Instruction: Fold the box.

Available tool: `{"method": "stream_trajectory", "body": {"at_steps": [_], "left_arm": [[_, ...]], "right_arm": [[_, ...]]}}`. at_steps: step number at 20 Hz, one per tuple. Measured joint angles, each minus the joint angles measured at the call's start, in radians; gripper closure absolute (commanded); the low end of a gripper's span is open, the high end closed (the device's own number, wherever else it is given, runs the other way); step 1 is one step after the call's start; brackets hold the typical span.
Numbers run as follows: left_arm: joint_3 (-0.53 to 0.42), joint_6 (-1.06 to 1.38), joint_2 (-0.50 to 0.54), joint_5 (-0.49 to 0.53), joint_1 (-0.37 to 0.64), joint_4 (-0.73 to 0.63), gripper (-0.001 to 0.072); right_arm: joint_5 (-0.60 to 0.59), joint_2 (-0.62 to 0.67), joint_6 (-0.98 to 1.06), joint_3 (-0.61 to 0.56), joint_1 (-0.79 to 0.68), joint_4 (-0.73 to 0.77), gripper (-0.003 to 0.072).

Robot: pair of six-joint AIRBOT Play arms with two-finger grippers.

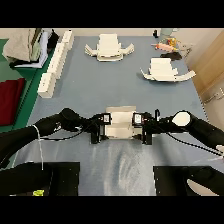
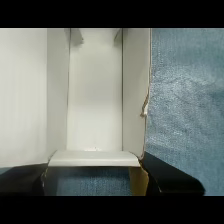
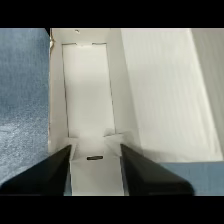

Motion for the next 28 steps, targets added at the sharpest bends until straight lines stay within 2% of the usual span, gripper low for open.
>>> {"method": "stream_trajectory", "body": {"at_steps": [8,9,10,11,12,13,16,19,21,24,28], "left_arm": [[0.000,-0.001,0.000,0.000,0.000,0.000,0.0235],[0.000,0.000,0.000,0.000,0.000,0.000,0.0235],[0.000,0.000,0.000,0.000,0.000,0.000,0.0234],[0.000,0.000,0.000,0.000,0.000,0.000,0.0235],[0.000,0.000,0.000,0.000,0.000,0.000,0.0234],[0.000,0.000,0.000,0.000,0.000,0.000,0.0234],[0.000,0.000,0.000,0.000,0.000,0.000,0.0234],[0.000,0.000,0.000,0.000,0.000,0.000,0.0235],[0.000,0.000,0.000,0.000,0.000,0.000,0.0234],[0.000,0.000,0.000,0.000,0.000,0.000,0.0234],[0.000,0.000,0.000,0.000,0.000,0.000,0.0235]], "right_arm": [[-0.031,-0.026,0.006,0.000,0.016,0.010,0.0057],[-0.030,-0.019,0.033,0.000,0.016,0.001,0.0188],[-0.025,-0.008,0.084,0.003,0.016,-0.019,0.0388],[-0.011,0.010,0.159,0.009,0.016,-0.058,0.0518],[0.009,0.031,0.249,0.017,0.016,-0.108,0.0638],[0.039,0.058,0.369,0.028,0.016,-0.170,0.0681],[0.139,0.133,0.780,0.060,0.016,-0.415,0.0682],[0.225,0.195,1.301,0.078,-0.004,-0.742,0.0682],[0.264,0.211,1.610,0.079,-0.056,-0.893,0.0682],[0.266,0.180,1.805,0.061,-0.151,-0.898,0.0682],[0.213,0.064,1.731,0.040,-0.214,-0.630,0.0683]]}}
